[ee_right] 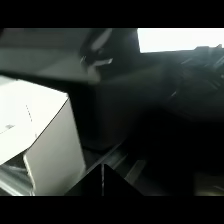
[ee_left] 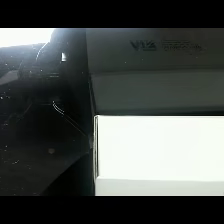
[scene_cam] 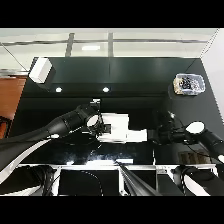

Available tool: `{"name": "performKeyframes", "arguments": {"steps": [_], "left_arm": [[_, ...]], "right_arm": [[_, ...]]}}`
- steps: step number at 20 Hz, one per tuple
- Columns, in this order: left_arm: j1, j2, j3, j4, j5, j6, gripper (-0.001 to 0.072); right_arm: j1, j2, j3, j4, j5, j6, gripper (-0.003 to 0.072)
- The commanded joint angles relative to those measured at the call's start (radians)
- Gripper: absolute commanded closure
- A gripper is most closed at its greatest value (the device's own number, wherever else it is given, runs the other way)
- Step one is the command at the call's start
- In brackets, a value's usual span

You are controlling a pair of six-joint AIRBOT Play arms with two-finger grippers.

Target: Fold the box and place the chain.

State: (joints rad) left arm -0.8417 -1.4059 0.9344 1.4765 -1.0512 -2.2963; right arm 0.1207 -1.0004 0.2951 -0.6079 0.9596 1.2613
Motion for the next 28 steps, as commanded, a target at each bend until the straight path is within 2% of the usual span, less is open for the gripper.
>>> {"name": "performKeyframes", "arguments": {"steps": [1, 3, 6, 7, 8, 9, 10, 15, 19, 20, 21, 24, 28], "left_arm": [[0.0, 0.0, 0.0, 0.0, -0.001, 0.0, 0.0684], [0.0, 0.0, 0.0, 0.0, -0.002, 0.0, 0.0684], [0.0, 0.0, 0.0, 0.0, -0.002, 0.0, 0.0684], [0.0, 0.0, 0.0, 0.0, -0.003, 0.0, 0.0684], [0.0, 0.0, 0.0, 0.0, -0.003, 0.0, 0.0684], [0.0, 0.0, 0.0, 0.0, -0.002, 0.0, 0.0684], [0.0, 0.0, 0.0, 0.001, -0.002, 0.0, 0.0684], [0.0, 0.0, 0.0, 0.004, -0.004, 0.0, 0.0684], [0.0, -0.001, 0.0, 0.007, -0.003, 0.0, 0.0684], [0.0, -0.001, 0.0, 0.008, -0.003, 0.0, 0.0684], [0.0, -0.001, 0.0, 0.007, 0.0, 0.0, 0.0684], [0.0, -0.001, 0.0, 0.007, 0.0, 0.0, 0.0684], [0.0, -0.001, 0.0, 0.007, -0.001, 0.0, 0.0684]], "right_arm": [[0.08, -0.071, -0.004, 0.155, -0.045, -0.091, 0.0678], [0.08, -0.072, 0.021, 0.219, -0.032, -0.164, 0.0678], [0.08, -0.072, 0.086, 0.211, 0.027, -0.168, 0.0674], [0.08, -0.072, 0.106, 0.212, 0.051, -0.167, 0.0607], [0.08, -0.072, 0.125, 0.214, 0.068, -0.167, 0.0362], [0.08, -0.072, 0.143, 0.214, 0.081, -0.167, 0.018], [0.081, -0.072, 0.157, 0.216, 0.084, -0.167, 0.0109], [0.136, -0.073, 0.179, 0.224, 0.041, -0.127, 0.0114], [0.269, -0.074, 0.182, 0.209, -0.127, 0.002, 0.0136], [0.301, -0.077, 0.193, 0.164, -0.146, 0.062, 0.0224], [0.327, -0.077, 0.208, 0.113, -0.162, 0.123, 0.0248], [0.396, -0.08, 0.275, -0.111, -0.195, 0.347, 0.0249], [0.483, -0.122, 0.375, -0.383, -0.167, 0.612, 0.025]]}}
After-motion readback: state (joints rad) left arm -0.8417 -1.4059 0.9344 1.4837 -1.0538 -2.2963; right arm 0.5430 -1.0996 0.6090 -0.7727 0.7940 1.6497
